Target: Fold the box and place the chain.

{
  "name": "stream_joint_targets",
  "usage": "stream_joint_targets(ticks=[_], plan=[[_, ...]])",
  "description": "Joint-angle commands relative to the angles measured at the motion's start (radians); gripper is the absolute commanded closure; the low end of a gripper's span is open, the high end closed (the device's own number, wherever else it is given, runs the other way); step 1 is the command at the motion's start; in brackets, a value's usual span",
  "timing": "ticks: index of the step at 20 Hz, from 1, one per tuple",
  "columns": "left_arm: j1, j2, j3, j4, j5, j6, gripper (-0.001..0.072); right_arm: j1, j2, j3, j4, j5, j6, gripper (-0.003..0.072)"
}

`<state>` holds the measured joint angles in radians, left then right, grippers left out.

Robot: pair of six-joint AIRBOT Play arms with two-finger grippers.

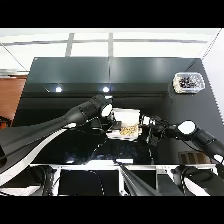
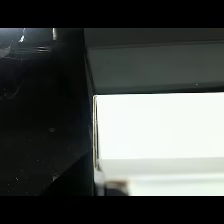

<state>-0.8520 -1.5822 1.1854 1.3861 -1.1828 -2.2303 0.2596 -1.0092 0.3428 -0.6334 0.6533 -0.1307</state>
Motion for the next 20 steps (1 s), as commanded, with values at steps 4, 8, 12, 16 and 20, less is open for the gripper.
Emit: stream_joint_targets(ticks=[4,8,12,16,20], plan=[[0.000,0.000,0.000,0.000,0.001,0.000,0.0681,0.002,-0.067,0.038,0.013,-0.046,-0.079,-0.0024],[0.000,0.000,0.000,0.000,0.001,0.000,0.0681,0.002,-0.112,0.081,0.014,-0.050,-0.080,-0.0024],[0.001,0.000,0.000,0.000,0.000,0.000,0.0681,0.002,-0.126,0.081,0.013,-0.006,-0.104,0.0058],[0.000,0.000,0.000,0.000,0.000,0.000,0.0681,0.002,-0.126,0.081,0.007,0.036,-0.102,0.0510],[0.000,0.000,0.000,0.000,0.001,0.000,0.0681,0.002,-0.122,0.081,0.003,0.046,-0.087,0.0668]])
